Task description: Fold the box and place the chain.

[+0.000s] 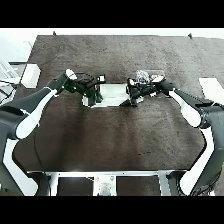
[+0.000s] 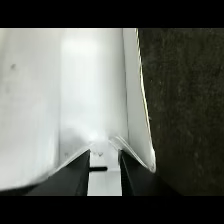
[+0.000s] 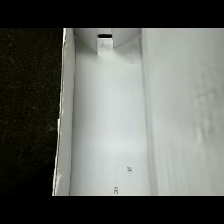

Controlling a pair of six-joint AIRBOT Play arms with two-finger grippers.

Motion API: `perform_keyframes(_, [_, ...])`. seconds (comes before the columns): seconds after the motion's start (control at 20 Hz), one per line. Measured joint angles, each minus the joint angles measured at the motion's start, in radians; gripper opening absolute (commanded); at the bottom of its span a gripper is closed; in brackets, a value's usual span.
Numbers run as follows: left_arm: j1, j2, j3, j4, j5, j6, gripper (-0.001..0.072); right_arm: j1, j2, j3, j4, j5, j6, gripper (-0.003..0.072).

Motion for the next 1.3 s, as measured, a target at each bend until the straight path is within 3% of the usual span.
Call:
perform_keyframes(0.1, [-0.012, -0.005, -0.008, -0.011, 0.012, 0.007, 0.0258, 0.000, 0.000, 0.000, 0.000, 0.000, 0.000, 0.0438])
perform_keyframes(0.2, [-0.018, -0.007, -0.016, -0.017, 0.027, 0.012, 0.0388, 0.000, 0.000, 0.000, 0.000, 0.000, 0.000, 0.0437])
perform_keyframes(0.35, [-0.022, -0.009, -0.022, -0.021, 0.041, 0.014, 0.0389, 0.000, 0.000, 0.000, 0.000, 0.000, 0.000, 0.0438])
perform_keyframes(0.4, [-0.022, -0.010, -0.023, -0.022, 0.044, 0.015, 0.0456, 0.000, 0.000, 0.000, 0.000, 0.000, 0.000, 0.0438])
perform_keyframes(0.45, [-0.023, -0.010, -0.024, -0.023, 0.050, 0.018, 0.0704, 0.000, 0.000, 0.000, 0.000, 0.000, 0.000, 0.0438])
perform_keyframes(0.8, [-0.023, -0.011, -0.025, -0.025, 0.054, 0.016, 0.0714, 0.000, 0.000, 0.000, 0.000, 0.001, 0.000, 0.0438])
perform_keyframes(0.85, [-0.023, -0.011, -0.025, -0.025, 0.052, 0.016, 0.0645, 0.000, 0.000, 0.000, 0.000, 0.000, 0.000, 0.0438])
perform_keyframes(1.1, [-0.018, -0.005, -0.024, -0.013, 0.014, 0.019, 0.0048, 0.000, 0.000, 0.000, 0.000, -0.001, 0.000, 0.0438])
perform_keyframes(1.3, [0.014, 0.016, -0.023, 0.000, -0.066, 0.032, 0.0019, 0.000, 0.000, 0.000, 0.000, -0.002, 0.000, 0.0438])
